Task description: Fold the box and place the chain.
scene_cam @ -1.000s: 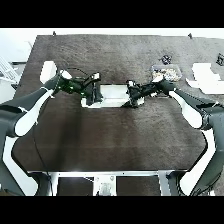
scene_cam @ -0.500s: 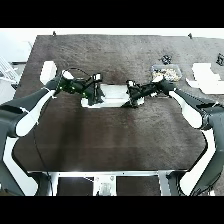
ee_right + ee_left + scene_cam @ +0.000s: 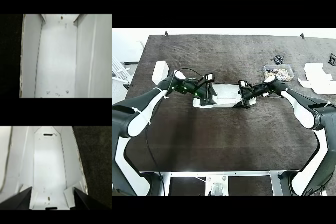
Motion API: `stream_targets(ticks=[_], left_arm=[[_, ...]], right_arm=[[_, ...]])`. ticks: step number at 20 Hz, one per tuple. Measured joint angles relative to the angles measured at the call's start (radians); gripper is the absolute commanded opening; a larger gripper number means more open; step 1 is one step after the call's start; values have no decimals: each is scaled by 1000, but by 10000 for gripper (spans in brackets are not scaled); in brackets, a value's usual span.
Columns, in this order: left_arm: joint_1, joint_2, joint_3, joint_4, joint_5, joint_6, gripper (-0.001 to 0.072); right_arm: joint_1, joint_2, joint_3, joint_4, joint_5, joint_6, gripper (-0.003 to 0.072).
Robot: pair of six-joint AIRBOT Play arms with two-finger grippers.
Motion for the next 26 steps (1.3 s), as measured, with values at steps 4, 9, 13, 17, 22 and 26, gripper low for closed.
stream_targets(ticks=[4, 9, 13, 17, 22, 26], left_arm=[[0, 0, 0, 3, -8, 0, 87], [11, 0, 0, 19, -7, 1, 21], [43, 0, 0, 12, -36, 45, 21], [93, 0, 0, -43, -111, 103, 20], [154, 0, 0, -79, -197, 126, 18], [219, 2, -2, -154, -261, 100, 16]], right_arm=[[0, 0, 0, -1, 0, -1, 585], [0, 0, 0, 0, -1, -1, 585], [0, 0, 0, 0, -1, 0, 585], [0, 0, 0, 0, -1, 0, 585], [0, 0, 0, 0, -1, 0, 585], [0, 0, 0, 0, -1, 0, 584]])
